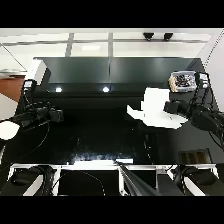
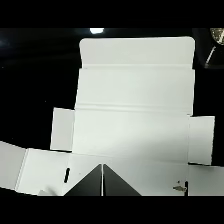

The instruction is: Fold the box and place the chain.

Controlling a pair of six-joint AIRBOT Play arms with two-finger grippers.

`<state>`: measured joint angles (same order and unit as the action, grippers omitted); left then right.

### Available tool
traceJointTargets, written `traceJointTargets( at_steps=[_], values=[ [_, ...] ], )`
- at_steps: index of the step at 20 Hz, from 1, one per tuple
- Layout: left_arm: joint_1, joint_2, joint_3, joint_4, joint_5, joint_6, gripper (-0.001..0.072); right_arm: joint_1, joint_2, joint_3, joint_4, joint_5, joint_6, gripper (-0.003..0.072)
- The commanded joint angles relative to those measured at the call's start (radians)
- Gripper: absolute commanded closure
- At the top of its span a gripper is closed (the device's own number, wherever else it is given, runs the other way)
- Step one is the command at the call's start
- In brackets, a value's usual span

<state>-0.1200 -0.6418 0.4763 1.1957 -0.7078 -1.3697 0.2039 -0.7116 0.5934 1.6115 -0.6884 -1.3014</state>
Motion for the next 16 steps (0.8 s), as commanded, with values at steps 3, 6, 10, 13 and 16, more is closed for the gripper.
traceJointTargets(
  at_steps=[3,6,10,13,16],
  values=[
    [0.0,0.0,-0.001,0.0,0.0,0.0,0.068,0.0,0.0,0.0,0.0,0.0,0.0,0.0663],
    [0.0,0.0,-0.001,0.0,0.0,0.0,0.068,0.0,0.0,0.0,0.0,0.0,0.0,0.0663],
    [0.0,0.0,-0.001,0.0,0.0,0.0,0.068,0.0,0.0,0.0,0.0,0.0,0.0,0.0663],
    [0.0,0.0,-0.001,0.0,0.0,0.0,0.068,0.0,0.0,0.0,0.0,0.0,0.0,0.0663],
    [0.0,0.0,-0.001,-0.012,0.005,0.0,0.068,0.0,0.0,0.0,0.0,0.0,0.0,0.0663]
  ],
)
